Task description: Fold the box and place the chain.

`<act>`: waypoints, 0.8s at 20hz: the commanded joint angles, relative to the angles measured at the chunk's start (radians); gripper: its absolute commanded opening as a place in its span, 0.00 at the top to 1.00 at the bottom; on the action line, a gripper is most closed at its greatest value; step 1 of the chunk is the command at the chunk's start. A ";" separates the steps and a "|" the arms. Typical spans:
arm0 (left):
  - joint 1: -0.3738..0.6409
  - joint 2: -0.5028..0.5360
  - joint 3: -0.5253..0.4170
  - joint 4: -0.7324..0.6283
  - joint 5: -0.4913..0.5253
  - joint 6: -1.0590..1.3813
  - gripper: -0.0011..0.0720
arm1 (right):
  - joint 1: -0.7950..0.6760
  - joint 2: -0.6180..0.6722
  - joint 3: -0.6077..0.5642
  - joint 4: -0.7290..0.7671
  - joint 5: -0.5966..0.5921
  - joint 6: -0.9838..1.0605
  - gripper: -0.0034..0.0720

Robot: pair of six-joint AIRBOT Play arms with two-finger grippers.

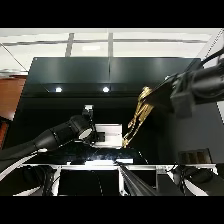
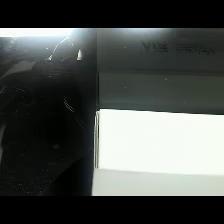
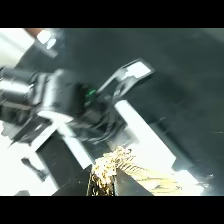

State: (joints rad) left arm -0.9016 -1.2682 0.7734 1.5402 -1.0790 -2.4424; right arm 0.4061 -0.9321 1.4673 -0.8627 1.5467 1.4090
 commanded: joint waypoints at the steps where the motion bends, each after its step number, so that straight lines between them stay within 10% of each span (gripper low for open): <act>1: 0.000 0.000 0.000 0.000 0.000 0.000 0.94 | 0.068 -0.008 -0.047 0.043 -0.023 0.000 0.93; 16: 0.000 0.000 0.000 -0.001 0.001 0.000 0.94 | 0.251 -0.198 -0.263 -0.011 -0.246 -0.033 0.92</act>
State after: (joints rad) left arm -0.9016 -1.2682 0.7734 1.5398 -1.0790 -2.4424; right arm 0.6441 -1.1015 1.2819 -0.8288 1.3617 1.3808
